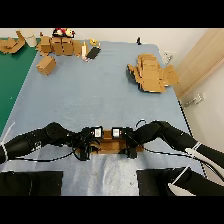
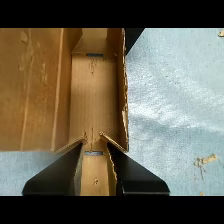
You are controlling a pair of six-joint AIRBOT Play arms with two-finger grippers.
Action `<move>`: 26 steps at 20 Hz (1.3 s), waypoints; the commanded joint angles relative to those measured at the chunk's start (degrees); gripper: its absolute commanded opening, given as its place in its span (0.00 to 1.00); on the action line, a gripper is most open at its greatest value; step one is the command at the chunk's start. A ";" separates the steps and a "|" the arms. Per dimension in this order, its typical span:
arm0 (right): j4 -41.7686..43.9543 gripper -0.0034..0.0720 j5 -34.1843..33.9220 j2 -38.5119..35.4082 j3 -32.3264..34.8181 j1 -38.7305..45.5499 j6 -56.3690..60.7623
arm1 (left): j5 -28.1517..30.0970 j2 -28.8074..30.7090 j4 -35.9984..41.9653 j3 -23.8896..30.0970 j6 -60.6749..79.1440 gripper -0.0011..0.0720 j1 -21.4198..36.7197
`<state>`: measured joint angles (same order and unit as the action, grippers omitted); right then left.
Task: Fold the box.
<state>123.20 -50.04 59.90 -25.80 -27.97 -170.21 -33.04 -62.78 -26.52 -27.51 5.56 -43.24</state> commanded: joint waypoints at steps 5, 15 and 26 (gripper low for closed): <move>0.02 0.71 0.02 0.02 0.04 0.00 0.02 | -0.13 -0.22 2.60 -0.04 -0.02 0.37 -0.02; 0.02 0.71 0.02 0.02 0.04 0.00 0.02 | -0.33 -0.22 2.54 -0.02 -0.66 0.80 0.00; 0.02 0.71 0.02 0.02 0.04 0.00 0.02 | 3.06 0.33 -1.01 -0.04 -5.57 0.03 0.13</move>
